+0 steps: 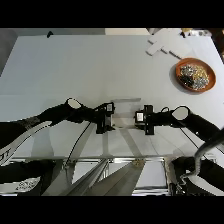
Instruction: Fold the box and place the chain.
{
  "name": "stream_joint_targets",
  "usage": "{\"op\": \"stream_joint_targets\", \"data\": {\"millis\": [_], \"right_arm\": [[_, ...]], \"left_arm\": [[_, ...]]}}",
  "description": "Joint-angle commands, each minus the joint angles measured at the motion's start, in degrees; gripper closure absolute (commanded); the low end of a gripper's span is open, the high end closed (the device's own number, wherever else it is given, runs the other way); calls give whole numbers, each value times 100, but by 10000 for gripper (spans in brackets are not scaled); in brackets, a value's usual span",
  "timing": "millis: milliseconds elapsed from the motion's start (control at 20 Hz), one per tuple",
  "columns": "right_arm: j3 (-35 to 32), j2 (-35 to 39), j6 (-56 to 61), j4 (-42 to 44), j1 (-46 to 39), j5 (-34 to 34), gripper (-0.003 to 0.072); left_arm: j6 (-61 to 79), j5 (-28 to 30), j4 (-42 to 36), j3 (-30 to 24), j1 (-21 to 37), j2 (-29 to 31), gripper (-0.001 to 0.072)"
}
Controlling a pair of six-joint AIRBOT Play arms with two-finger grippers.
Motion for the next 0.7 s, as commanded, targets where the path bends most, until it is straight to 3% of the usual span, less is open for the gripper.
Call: {"op": "stream_joint_targets", "data": {"millis": [0,250,400,500,650], "right_arm": [[-2,-9,2,4,17,-90,207],[-2,20,313,-7,17,-87,229],[-2,323,1613,-452,17,-66,671],[-2,651,2677,-872,17,-68,671],[-2,1226,5711,-1821,-90,-35,671]], "left_arm": [[-2,0,0,0,4,4,576],[-2,0,0,0,4,4,576],[-2,0,0,0,4,4,576],[-2,0,0,0,4,4,576],[-2,0,0,0,4,4,576]]}}
